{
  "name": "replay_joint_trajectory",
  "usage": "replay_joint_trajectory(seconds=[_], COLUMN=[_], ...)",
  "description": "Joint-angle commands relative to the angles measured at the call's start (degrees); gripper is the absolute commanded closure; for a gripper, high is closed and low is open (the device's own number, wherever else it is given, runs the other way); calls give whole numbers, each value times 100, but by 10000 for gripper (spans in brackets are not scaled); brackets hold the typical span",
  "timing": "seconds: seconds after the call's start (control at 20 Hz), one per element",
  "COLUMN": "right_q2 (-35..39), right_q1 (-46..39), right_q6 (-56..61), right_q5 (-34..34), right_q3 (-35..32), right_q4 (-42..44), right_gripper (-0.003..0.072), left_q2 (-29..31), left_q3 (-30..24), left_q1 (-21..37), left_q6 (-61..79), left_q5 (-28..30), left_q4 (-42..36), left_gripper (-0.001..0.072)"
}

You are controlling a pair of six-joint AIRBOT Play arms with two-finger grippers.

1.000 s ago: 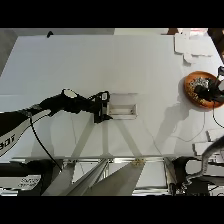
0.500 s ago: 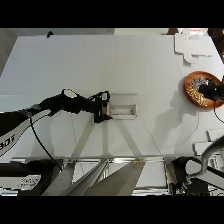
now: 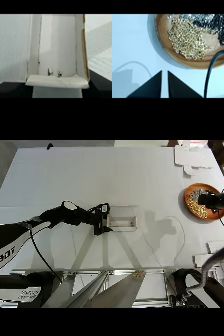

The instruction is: Fold the box and place the chain.

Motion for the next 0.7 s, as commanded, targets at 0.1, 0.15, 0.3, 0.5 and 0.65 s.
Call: replay_joint_trajectory(seconds=[0.1,0.15,0.3,0.5,0.65], right_q2=[-118,-234,-710,-1784,-2498], right_q1=[-354,-442,-595,-717,-717], right_q6=[780,844,901,1172,1419], right_q5=[98,-24,-619,-1342,-2024], right_q3=[2,2,2,4,4], right_q4=[-48,-44,2,33,13], right_gripper=[265,265,267,266,266], left_q2=[2,2,2,2,2], left_q3=[-2,-2,-2,-2,-2], left_q1=[2,0,0,2,2], left_q6=[2,2,2,2,2], left_q5=[0,0,0,0,2], left_q4=[0,0,0,0,0], left_gripper=[434,434,434,434,434])
